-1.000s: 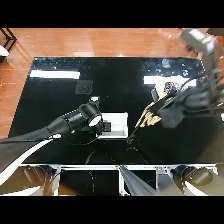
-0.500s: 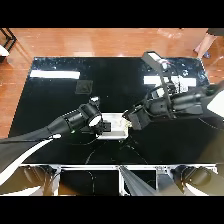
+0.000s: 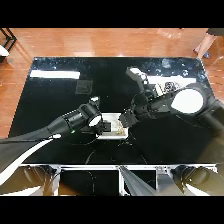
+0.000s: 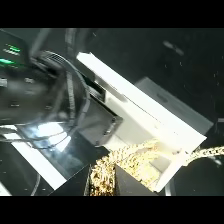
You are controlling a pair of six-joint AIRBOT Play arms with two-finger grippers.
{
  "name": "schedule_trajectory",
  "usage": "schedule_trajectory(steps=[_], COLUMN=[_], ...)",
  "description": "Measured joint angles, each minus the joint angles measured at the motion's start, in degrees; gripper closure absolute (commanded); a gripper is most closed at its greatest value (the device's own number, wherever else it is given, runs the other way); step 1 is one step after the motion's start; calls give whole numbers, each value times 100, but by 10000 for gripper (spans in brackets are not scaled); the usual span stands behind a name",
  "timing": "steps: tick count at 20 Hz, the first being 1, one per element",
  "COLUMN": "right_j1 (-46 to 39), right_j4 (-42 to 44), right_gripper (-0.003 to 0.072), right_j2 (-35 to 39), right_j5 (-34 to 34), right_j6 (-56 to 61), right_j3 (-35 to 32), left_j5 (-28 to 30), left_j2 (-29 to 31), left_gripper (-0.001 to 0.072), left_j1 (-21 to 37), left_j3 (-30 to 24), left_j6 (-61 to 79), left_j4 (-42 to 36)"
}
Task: Fold the box and place the chain.
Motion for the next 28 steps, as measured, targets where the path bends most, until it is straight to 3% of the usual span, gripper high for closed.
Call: schedule_trajectory(steps=[6, 7, 8, 9, 10, 15, 20, 24, 28], right_j1=[48, 48, 48, 44, 28, -422, -1755, -2754, -3093], right_j4=[55, 70, 74, 74, 74, -332, -1344, -1738, -1659], right_gripper=[665, 536, 291, 152, 69, 66, 65, 63, 66], right_j2=[-317, -345, -363, -376, -387, -192, 192, 173, -315], right_j5=[-654, -706, -750, -763, -743, -81, 262, -579, -1639], right_j6=[-48, -52, -57, -52, -50, 2, 223, 741, 1180], right_j3=[-295, -308, -321, -328, -332, -343, -621, -1335, -1541], left_j5=[0, 0, 0, 0, 0, 0, 0, 0, 0], left_j2=[0, 0, 0, 0, 0, 0, 0, 0, 0], left_gripper=[689, 689, 689, 689, 689, 689, 689, 689, 689], left_j1=[0, 0, 0, 0, 0, 0, 0, 0, 0], left_j3=[0, 0, 0, 0, 0, 0, 0, 0, 0], left_j6=[0, -2, 0, -2, -2, 0, -2, 0, 0], left_j4=[0, 0, 0, 0, 0, 2, 2, 2, 2])
